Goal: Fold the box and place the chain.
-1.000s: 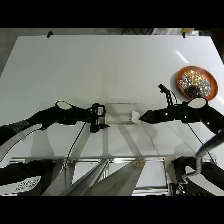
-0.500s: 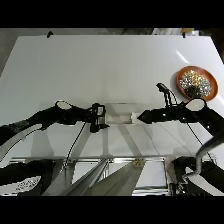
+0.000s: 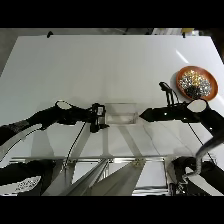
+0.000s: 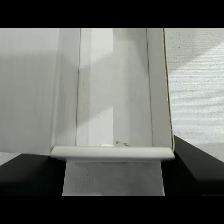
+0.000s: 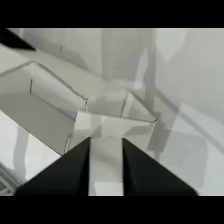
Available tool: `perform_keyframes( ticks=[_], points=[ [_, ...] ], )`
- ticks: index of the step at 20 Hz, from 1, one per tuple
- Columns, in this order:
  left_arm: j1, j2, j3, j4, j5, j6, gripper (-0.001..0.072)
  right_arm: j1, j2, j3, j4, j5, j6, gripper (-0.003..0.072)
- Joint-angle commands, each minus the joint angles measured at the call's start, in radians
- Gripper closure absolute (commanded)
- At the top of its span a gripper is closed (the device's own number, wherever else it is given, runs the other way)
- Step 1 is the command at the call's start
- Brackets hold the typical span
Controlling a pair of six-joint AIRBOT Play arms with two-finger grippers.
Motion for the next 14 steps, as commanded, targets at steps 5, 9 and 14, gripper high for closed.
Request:
perform_keyframes(
  ticks=[5,9,14],
  points=[
    [0.0,0.0,0.0,0.0,0.0,-0.001,0.0456,-0.157,-0.021,-0.004,-0.071,0.032,0.008,0.067],
    [0.0,0.0,0.0,0.0,0.0,-0.001,0.0456,-0.13,-0.134,-0.021,-0.071,0.032,0.008,0.067],
    [0.0,0.0,0.0,0.0,0.0,-0.001,0.0456,-0.04,-0.227,-0.021,0.014,0.008,-0.007,0.0669]
  ],
)
